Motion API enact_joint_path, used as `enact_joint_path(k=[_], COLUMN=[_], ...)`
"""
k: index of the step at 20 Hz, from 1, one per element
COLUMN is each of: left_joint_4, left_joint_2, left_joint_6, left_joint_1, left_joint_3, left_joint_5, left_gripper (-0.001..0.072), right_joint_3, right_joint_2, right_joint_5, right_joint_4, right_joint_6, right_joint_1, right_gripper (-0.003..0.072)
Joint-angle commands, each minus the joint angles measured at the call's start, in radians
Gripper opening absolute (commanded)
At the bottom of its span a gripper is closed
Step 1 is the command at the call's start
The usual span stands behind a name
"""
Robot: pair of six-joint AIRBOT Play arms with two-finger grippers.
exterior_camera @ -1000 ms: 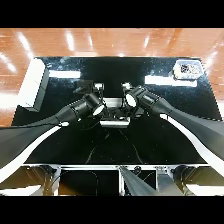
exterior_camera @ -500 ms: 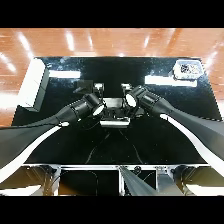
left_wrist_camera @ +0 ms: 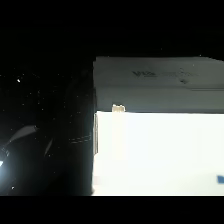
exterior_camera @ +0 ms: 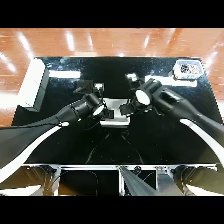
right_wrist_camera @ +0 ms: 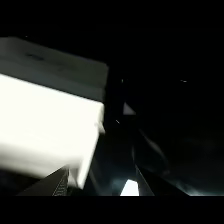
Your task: Fold the box and place the chain.
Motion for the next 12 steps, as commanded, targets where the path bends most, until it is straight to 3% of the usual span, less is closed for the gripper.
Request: enact_joint_path(k=[1,4,7,9,11,12], left_joint_4=[0.000,-0.001,-0.016,-0.018,-0.018,-0.018], left_joint_2=[0.000,0.000,0.000,0.000,0.000,0.000], left_joint_6=[0.000,0.000,0.000,0.000,0.005,0.012], left_joint_1=[0.000,0.000,0.000,0.000,0.000,0.000], left_joint_3=[0.000,0.000,0.000,0.000,0.000,0.000], left_joint_5=[-0.002,-0.002,0.002,0.003,0.002,0.002], left_gripper=[0.0017,0.0017,0.0017,0.0017,0.0017,0.0017], right_joint_3=[0.000,0.000,0.000,0.000,0.000,0.000], right_joint_2=[0.166,0.339,0.417,0.403,0.363,0.333], right_joint_5=[0.106,0.155,0.119,0.007,-0.113,-0.167], right_joint_4=[-0.032,-0.185,-0.509,-0.501,-0.405,-0.364], right_joint_6=[-0.045,-0.051,-0.021,-0.043,-0.103,-0.105], right_joint_1=[0.000,-0.003,-0.096,-0.235,-0.389,-0.469], right_gripper=[0.0474,0.0473,0.0483,0.0628,0.0639,0.0712])
